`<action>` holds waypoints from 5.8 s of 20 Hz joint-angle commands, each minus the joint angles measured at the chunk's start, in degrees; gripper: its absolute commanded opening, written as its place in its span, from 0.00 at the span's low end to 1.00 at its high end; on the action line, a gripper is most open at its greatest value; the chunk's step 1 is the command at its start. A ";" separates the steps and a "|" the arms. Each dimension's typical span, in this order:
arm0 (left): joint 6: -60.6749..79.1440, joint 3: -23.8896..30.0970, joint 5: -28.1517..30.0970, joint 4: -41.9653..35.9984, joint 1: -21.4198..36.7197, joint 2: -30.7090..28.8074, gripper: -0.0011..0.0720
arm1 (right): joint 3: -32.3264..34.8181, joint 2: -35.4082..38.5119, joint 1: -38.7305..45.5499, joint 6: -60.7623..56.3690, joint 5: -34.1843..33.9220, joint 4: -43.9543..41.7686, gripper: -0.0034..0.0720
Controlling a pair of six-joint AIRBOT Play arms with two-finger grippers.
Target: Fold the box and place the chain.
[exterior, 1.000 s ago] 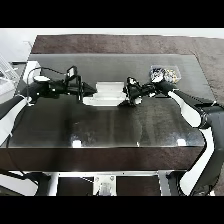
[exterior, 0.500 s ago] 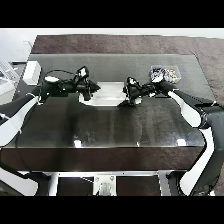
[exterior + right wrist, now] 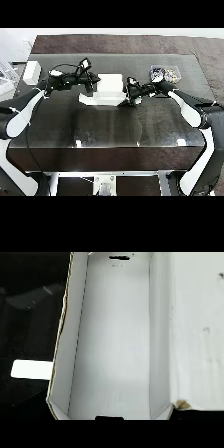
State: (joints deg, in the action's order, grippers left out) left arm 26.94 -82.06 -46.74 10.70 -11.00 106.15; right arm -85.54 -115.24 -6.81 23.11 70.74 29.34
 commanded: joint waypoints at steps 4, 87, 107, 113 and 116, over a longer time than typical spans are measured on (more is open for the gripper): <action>-4.52 -0.66 -0.90 6.47 -0.96 2.93 0.04 | -0.02 -0.02 0.00 0.04 0.07 0.00 0.82; -12.83 1.53 -14.84 23.58 1.57 -0.68 0.21 | -0.02 -0.02 0.00 0.04 0.07 0.00 0.82; -11.32 1.53 -16.00 18.51 0.92 0.28 0.21 | -0.02 -0.02 0.00 0.04 0.07 0.00 0.82; -11.43 1.53 -15.23 16.59 0.92 1.09 0.45 | -0.02 -0.02 0.00 0.04 0.07 0.00 0.82; -11.39 1.53 -13.68 15.85 0.59 1.14 0.45 | -0.02 -0.02 0.00 0.04 0.07 0.00 0.82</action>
State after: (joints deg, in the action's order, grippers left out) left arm 15.53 -80.55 -61.71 27.81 -10.15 107.18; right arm -85.54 -115.24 -6.81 23.11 70.70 29.32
